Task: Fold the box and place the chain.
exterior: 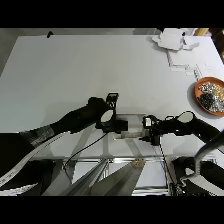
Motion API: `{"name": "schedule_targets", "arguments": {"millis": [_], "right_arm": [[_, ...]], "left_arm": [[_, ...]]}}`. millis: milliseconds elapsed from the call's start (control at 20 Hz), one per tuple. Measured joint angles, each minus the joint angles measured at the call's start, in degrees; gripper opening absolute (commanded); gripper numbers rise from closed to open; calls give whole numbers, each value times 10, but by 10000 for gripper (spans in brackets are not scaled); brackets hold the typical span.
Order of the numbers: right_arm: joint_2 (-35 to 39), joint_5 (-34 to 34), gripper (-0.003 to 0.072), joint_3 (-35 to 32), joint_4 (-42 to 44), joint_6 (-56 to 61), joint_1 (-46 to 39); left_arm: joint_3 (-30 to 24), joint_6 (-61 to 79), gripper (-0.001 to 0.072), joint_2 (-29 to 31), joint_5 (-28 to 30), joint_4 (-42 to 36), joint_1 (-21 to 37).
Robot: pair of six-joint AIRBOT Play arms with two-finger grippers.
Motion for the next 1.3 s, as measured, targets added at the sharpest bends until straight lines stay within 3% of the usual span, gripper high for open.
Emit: {"name": "schedule_targets", "arguments": {"millis": [350,650,800,900,1100,1200,1250,1300], "right_arm": [[0,0,406,0,0,0,0],[0,0,406,0,0,0,0],[0,0,406,0,0,0,0],[0,0,406,0,0,0,0],[0,0,406,0,0,0,0],[0,0,406,0,0,0,0],[0,0,406,0,0,0,0],[0,0,406,0,0,0,0]], "left_arm": [[11,-80,282,-29,-20,20,-19],[12,-113,5,-37,-27,23,-23],[12,-118,11,-38,-28,24,-23],[12,-119,107,-38,-28,25,-23],[12,-119,110,-39,-26,26,-23],[12,-119,81,-39,-26,26,-23],[12,-119,2,-39,-26,27,-23],[12,-119,1,-39,-27,27,-23]]}}
